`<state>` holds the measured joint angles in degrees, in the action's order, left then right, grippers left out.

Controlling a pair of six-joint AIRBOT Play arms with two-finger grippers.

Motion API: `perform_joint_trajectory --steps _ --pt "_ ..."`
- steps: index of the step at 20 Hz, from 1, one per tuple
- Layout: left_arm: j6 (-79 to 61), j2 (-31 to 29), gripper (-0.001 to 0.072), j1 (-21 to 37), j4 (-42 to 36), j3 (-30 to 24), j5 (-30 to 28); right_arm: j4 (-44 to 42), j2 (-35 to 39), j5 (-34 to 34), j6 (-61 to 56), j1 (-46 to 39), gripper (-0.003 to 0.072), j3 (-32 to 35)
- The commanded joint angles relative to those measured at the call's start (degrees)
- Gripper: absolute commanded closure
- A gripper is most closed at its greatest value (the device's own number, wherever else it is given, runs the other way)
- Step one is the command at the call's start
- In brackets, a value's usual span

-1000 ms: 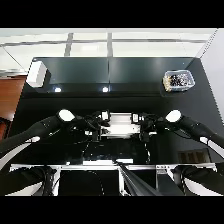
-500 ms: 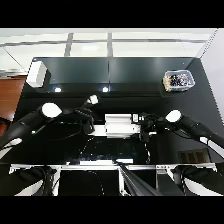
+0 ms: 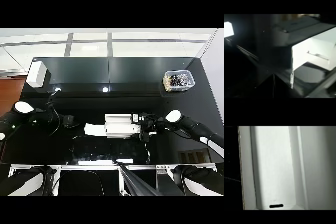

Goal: Fold the box and place the chain.

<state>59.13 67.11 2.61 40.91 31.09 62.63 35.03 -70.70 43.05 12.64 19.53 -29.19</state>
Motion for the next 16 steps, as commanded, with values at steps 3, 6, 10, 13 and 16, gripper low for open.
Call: perform_joint_trajectory --steps 3,6,10,13,16 --pt "3.0 9.8 0.0684 -1.8 -7.3 -1.8 -0.4 0.0 0.0 0.0 0.0 0.0 0.0611 0.0" --pt "2.4 13.2 0.0683 -9.7 -8.1 -0.5 -1.8 0.0 0.0 0.0 0.0 0.0 0.0612 0.0" --pt "-6.2 14.1 0.0682 -15.8 -15.8 1.1 -1.1 0.0 0.0 0.0 0.0 0.0 0.0612 0.0" --pt "-8.5 14.1 0.0676 -15.3 -18.2 2.6 1.2 0.0 0.0 0.0 0.0 0.0 0.0612 0.0" --pt "-8.4 14.1 0.0178 -14.9 -19.3 4.0 1.3 0.0 0.0 0.0 0.0 0.0 0.0611 0.0"
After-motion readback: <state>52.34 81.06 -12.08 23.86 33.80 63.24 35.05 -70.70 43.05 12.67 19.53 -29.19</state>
